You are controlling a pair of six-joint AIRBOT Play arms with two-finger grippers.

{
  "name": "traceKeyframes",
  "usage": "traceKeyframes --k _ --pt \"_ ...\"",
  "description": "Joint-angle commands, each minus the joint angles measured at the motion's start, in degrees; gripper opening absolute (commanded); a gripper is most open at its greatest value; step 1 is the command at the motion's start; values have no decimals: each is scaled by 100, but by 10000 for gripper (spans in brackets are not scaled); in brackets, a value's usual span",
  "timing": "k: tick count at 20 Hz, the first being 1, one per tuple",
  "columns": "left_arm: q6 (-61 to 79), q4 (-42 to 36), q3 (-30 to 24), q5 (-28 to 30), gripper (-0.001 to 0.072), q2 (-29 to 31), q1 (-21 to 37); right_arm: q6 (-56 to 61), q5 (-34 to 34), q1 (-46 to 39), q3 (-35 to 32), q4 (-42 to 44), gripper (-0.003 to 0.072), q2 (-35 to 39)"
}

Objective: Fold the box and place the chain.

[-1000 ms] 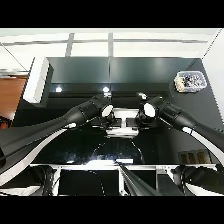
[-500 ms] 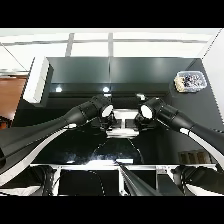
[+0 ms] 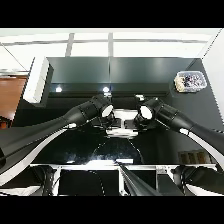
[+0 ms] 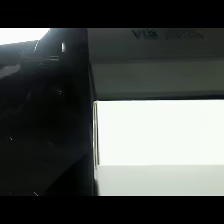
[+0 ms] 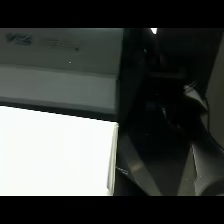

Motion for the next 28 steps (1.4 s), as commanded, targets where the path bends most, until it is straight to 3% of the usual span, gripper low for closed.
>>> traceKeyframes --k 1,4,6,7,8,15,18,21,23,26,28 --pt "44 11 0 11 30 -2 4 -37 2 7 44 -22 19 0" --pt "46 11 0 11 30 -2 4 -39 -2 7 44 -28 22 2" --pt "44 9 0 11 30 -2 4 -42 63 7 44 -15 227 35" --pt "46 9 0 11 30 -2 4 -59 114 0 44 -22 234 87" --pt "44 11 0 13 30 -2 4 -76 138 -20 44 -20 287 170" --pt "44 11 0 17 30 -2 4 -601 553 -269 44 -162 287 1836" --pt "46 11 0 13 30 -2 4 -597 1073 -656 37 -1244 286 2599" --pt "44 11 0 13 30 -2 4 -704 1259 -1266 -81 -3346 285 2811" --pt "44 11 0 15 30 -2 4 -702 348 -1969 -400 -3915 285 2804" --pt "46 13 0 17 30 -2 4 -610 -1716 -3285 -1060 -3644 284 2747" --pt "44 11 0 26 30 -2 4 -442 -2715 -3978 -1270 -3370 284 2507"
